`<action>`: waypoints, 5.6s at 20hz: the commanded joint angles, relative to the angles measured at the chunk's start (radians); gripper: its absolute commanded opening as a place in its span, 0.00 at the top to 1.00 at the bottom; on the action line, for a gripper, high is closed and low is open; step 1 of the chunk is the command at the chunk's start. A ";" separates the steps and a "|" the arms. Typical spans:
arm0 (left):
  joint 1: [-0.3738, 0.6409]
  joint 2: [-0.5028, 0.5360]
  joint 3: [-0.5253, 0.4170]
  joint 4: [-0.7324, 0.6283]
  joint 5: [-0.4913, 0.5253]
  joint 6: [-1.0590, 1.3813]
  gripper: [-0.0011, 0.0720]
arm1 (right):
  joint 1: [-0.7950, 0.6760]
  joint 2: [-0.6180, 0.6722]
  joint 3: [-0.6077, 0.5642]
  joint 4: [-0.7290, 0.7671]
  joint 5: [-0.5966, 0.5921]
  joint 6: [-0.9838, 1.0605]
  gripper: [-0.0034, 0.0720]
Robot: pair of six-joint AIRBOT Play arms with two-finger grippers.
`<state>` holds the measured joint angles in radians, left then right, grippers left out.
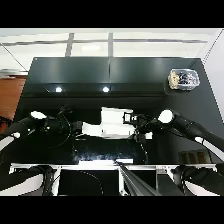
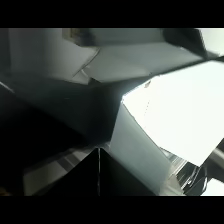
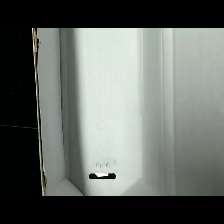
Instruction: Fold the box and place the chain.
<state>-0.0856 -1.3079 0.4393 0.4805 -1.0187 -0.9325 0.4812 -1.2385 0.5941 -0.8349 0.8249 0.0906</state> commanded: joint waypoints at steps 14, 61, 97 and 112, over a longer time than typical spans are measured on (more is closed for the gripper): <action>-0.098 0.000 0.187 0.035 -0.152 -0.021 0.02 | 0.001 0.000 0.000 0.000 -0.002 0.001 0.33; -0.187 0.142 0.318 0.317 -0.092 -0.370 0.00 | 0.001 0.000 0.000 0.000 -0.002 0.001 0.33; -0.088 0.121 -0.048 -0.058 0.101 -0.006 0.94 | 0.001 0.000 0.000 0.000 -0.003 0.000 0.33; -0.115 0.067 0.057 -0.048 -0.017 -0.005 0.36 | 0.001 0.000 0.000 0.000 -0.003 0.001 0.33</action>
<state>-0.1867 -1.2404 0.4767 0.4397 -1.0264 -0.9382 0.4812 -1.2385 0.5941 -0.8345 0.8219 0.0910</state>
